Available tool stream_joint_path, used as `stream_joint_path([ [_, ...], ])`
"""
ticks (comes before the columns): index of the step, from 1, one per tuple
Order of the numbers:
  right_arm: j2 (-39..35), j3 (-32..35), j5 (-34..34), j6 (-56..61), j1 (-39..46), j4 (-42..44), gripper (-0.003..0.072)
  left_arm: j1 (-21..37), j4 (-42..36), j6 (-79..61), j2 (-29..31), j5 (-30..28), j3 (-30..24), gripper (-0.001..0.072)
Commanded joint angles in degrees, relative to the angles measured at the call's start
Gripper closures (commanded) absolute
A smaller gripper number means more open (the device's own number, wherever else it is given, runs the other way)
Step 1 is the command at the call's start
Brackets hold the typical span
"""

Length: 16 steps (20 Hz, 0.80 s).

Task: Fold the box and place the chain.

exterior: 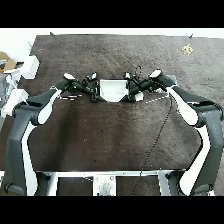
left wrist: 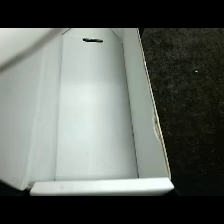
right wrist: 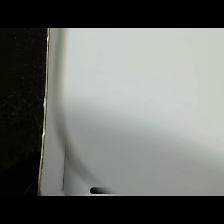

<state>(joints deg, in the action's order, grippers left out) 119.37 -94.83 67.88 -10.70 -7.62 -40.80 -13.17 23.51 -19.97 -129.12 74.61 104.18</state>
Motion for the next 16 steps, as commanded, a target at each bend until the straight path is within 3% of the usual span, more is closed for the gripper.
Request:
stream_joint_path([
  [1,-0.52,-0.02,1.53,1.09,-0.04,0.79,0.0044,0.0,0.04,0.0,0.02,-0.15,-0.02,0.0358],
  [2,-0.98,-0.04,1.53,2.47,-0.04,0.55,0.0,0.0,0.02,0.0,0.02,-0.13,-0.02,0.0358],
  [11,-6.6,-0.02,1.16,11.17,-0.02,-12.76,0.0,0.0,0.04,0.0,0.02,-0.17,-0.02,0.0358],
  [16,-13.25,-0.04,1.77,20.26,-0.02,-19.69,0.0001,0.0,0.02,0.0,0.02,-0.26,-0.02,0.0358],
])
